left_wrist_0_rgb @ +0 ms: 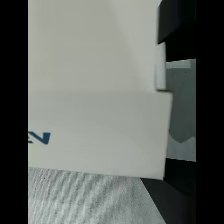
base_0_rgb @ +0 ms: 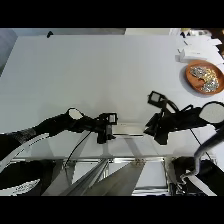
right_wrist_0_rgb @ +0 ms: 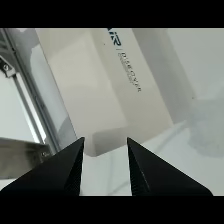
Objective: Fold the box and place the chain.
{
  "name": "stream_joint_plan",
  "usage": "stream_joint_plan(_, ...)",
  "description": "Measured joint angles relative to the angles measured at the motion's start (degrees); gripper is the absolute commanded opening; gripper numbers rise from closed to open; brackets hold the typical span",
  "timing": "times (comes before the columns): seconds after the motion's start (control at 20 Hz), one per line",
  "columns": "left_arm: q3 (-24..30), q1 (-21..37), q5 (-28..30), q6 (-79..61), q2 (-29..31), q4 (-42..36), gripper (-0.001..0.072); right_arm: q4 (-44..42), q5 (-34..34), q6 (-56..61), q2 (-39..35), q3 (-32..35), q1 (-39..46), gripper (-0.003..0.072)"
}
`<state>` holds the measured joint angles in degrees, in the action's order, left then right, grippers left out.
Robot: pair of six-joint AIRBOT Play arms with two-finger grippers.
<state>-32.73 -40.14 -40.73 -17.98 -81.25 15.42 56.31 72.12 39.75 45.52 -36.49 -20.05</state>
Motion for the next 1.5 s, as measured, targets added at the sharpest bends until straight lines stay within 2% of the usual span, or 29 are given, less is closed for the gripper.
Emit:
stream_joint_plan(0.4, 0.00, 0.00, 0.00, 0.00, 0.00, 0.00, 0.0111, 8.92, -4.33, -2.62, 6.43, -2.08, -11.61, 0.0369)
stream_joint_plan(0.8, 0.00, 0.02, 0.00, -0.02, 0.00, 0.00, 0.0111, 12.68, -6.29, -6.01, 8.24, -2.14, -14.67, 0.0361)
stream_joint_plan(1.1, 0.00, 0.00, -0.02, 0.02, -0.02, -0.02, 0.0111, 16.00, -10.19, -8.11, 8.20, -0.33, -18.12, 0.0358)
stream_joint_plan(1.15, 0.00, 0.00, 0.02, 0.15, 0.00, -0.07, 0.0111, 16.74, -10.86, -8.13, 8.20, -0.20, -18.38, 0.0331)
stream_joint_plan(1.5, 0.00, 0.02, 0.07, -0.11, -0.02, 0.02, 0.0111, 20.92, -15.21, -7.45, 6.45, 0.11, -19.08, 0.0295)
